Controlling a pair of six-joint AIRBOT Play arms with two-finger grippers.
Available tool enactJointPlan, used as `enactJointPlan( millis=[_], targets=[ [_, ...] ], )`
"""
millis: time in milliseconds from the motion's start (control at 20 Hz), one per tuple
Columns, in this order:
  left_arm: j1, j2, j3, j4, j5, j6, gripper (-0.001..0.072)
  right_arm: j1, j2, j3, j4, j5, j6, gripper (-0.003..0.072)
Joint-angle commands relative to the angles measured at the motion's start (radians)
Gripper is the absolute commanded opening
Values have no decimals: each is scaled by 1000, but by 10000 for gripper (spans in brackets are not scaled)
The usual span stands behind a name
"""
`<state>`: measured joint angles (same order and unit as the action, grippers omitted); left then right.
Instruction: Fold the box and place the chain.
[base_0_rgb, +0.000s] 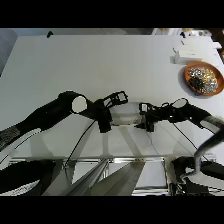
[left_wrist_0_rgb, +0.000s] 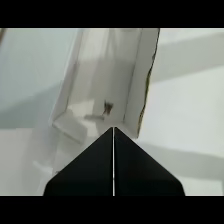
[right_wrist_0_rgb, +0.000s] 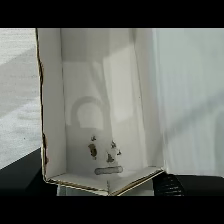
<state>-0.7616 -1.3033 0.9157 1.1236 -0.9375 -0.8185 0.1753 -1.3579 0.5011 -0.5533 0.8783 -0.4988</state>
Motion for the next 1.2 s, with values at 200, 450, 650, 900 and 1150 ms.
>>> enactJointPlan(
  millis=[200, 450, 650, 900, 1150],
  targets=[
    [34, -23, -68, 224, -60, 102, 5, 0, 0, 0, 0, 0, 0, 380],
    [45, -23, -97, 170, 58, 257, 9, 0, 0, 0, 0, 0, 0, 380],
    [43, -23, -97, 32, 151, 472, 182, 0, 0, 0, 0, 0, 0, 380],
    [52, -29, -97, -17, 169, 490, 164, 0, 0, 0, 0, 0, 0, 380],
    [49, -60, -97, -77, 149, 490, 130, 0, 0, 0, 0, 0, 0, 380]
  ],
)
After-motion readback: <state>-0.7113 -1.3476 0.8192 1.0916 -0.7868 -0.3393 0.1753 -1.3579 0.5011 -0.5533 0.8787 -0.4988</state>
